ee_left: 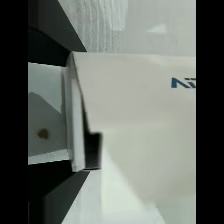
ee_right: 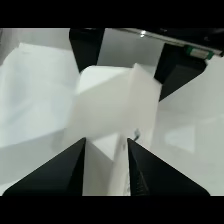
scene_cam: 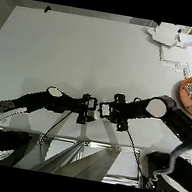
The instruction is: Fold the box and place the chain.
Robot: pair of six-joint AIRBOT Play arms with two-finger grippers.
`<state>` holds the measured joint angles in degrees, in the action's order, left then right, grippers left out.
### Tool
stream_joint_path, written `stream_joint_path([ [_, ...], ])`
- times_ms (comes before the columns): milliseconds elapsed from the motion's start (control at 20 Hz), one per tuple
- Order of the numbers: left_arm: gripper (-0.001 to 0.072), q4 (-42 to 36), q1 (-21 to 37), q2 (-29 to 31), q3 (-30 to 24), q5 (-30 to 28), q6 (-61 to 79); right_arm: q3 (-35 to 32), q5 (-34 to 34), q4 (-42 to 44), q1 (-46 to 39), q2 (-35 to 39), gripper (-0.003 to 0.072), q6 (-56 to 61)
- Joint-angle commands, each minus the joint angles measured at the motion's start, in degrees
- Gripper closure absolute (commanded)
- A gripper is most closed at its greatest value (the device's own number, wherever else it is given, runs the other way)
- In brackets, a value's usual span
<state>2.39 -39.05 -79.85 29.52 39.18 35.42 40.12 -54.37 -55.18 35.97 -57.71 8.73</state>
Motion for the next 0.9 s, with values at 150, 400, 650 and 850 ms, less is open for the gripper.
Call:
stream_joint_path([
  [150,0.0569,-0.02,0.02,0.04,0.04,-0.35,-0.09,-0.07,-3.8,-0.57,-4.9,0.79,0.0463,0.07],
  [400,0.0569,-0.02,0.02,0.04,0.04,-0.35,-0.09,-0.07,-4.24,-4.87,-5.75,0.79,0.0464,0.07],
  [650,0.0569,-0.02,0.02,0.04,0.04,-0.35,-0.09,-0.09,-5.73,-4.26,-5.73,-0.07,0.0567,0.42],
  [850,0.0569,-0.02,0.02,0.04,0.04,-0.35,-0.09,-0.11,-8.96,-0.22,-5.68,-0.07,0.0573,0.26],
])
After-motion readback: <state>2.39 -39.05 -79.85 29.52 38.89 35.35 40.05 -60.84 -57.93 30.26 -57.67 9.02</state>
